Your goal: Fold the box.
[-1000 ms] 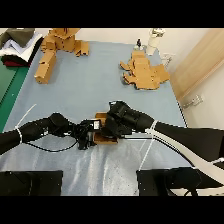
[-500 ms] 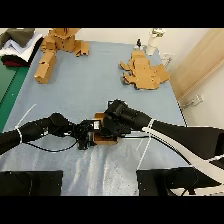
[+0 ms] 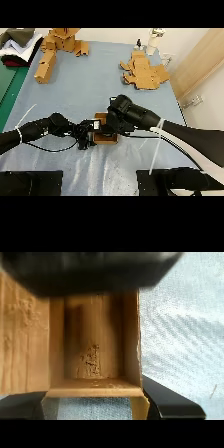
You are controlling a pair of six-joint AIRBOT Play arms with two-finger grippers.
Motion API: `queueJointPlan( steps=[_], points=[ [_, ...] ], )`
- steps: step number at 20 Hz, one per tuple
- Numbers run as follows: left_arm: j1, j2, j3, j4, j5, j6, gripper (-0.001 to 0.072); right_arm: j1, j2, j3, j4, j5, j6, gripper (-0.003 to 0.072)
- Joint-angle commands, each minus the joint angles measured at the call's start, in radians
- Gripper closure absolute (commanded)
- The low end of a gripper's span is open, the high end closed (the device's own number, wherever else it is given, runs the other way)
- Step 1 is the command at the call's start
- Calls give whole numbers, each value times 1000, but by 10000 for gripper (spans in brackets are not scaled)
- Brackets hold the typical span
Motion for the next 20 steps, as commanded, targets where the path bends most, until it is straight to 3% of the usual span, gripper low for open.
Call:
queueJointPlan(
  steps=[1,6,7,9,10,11,13,15,17,20],
  points=[
    [0,0,0,0,0,0,346,-1,75,1,-26,-11,19,182],
    [0,0,0,0,0,0,347,-82,138,0,-108,-85,16,284],
    [0,0,0,0,0,0,346,-108,138,-1,-132,-84,-6,355],
    [0,0,0,0,1,0,347,-203,121,-6,-147,-49,-80,631],
    [0,0,0,0,0,0,347,-270,99,-6,-130,0,-142,682],
    [0,0,0,0,0,0,346,-338,74,-6,-73,69,-256,683],
    [0,0,0,0,0,0,347,-483,2,-6,240,232,-544,683],
    [0,0,0,0,0,0,346,-610,-89,-6,675,307,-883,684],
    [0,0,0,0,0,0,347,-687,-174,-6,994,276,-1164,685],
    [0,0,0,0,0,0,347,-695,-264,-6,1160,56,-1430,685]
  ],
)
